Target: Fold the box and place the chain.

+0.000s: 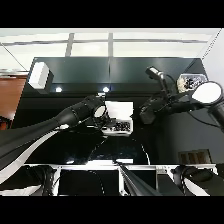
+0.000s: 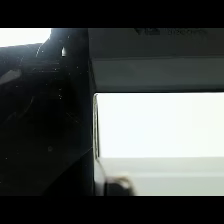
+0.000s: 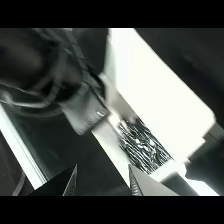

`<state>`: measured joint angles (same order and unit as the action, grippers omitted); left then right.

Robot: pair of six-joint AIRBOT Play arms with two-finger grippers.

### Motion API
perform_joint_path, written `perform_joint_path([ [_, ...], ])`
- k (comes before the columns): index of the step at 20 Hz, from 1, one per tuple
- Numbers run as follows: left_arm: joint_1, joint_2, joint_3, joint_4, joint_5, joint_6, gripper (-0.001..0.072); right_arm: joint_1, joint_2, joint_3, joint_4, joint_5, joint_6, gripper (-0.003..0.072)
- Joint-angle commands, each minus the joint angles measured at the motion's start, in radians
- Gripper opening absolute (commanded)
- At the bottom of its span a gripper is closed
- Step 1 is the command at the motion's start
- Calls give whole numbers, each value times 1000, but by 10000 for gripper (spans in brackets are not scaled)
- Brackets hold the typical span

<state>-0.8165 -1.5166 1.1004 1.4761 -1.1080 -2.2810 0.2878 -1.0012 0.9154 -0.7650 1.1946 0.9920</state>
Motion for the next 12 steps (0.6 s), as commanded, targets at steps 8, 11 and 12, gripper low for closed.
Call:
perform_joint_path([
  [8,4,0,0,-1,23,2,31,-302,66,27,-122,97,-2,382],
  [11,4,6,24,0,19,-20,287,-293,66,23,-127,84,-16,382],
  [12,4,18,35,8,19,-21,460,-293,66,22,-128,74,-22,382],
])
